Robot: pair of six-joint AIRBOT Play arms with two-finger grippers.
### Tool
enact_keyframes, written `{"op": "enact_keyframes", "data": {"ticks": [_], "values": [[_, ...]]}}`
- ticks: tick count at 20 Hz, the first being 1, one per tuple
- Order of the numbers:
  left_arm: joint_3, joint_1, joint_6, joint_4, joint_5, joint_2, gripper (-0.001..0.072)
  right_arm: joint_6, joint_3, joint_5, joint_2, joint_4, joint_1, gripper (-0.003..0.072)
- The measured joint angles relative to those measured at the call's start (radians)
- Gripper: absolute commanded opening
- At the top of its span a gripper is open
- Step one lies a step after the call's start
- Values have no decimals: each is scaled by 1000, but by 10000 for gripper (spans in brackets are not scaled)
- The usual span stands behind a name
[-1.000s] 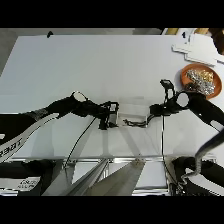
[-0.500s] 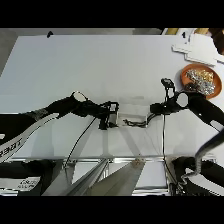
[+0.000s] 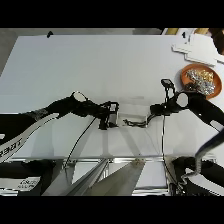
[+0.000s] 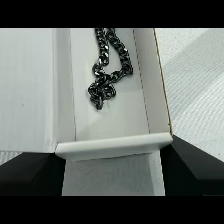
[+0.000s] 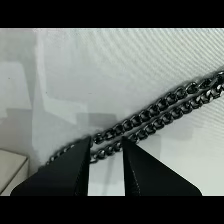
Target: Fold the box and place the chain.
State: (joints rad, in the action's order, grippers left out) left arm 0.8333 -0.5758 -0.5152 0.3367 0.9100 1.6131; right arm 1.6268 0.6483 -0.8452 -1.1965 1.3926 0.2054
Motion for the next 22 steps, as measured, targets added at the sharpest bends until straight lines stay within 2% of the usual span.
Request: {"op": "enact_keyframes", "data": {"ticks": [8, 9, 11, 12, 14, 18, 22], "values": [[0, 0, 0, 0, 0, 0, 207, 0, 1, 10, -27, 11, 0, 183], [0, 0, 0, 0, 0, 0, 207, 0, 1, 6, -35, 11, 0, 159], [0, 0, 0, 0, 0, 0, 207, 0, 1, 1, -44, 17, 0, 40], [0, 0, 0, 0, 0, 0, 207, -1, 1, 2, -44, 19, 0, 15], [0, 0, 0, 0, 0, 0, 207, -13, 0, 10, -37, 18, 0, 15], [0, 0, 0, 0, 0, 0, 207, -35, -2, 12, 42, 7, 2, 15], [0, 0, 0, 0, 0, 0, 207, -75, -2, -71, 206, 10, 19, 15]]}}
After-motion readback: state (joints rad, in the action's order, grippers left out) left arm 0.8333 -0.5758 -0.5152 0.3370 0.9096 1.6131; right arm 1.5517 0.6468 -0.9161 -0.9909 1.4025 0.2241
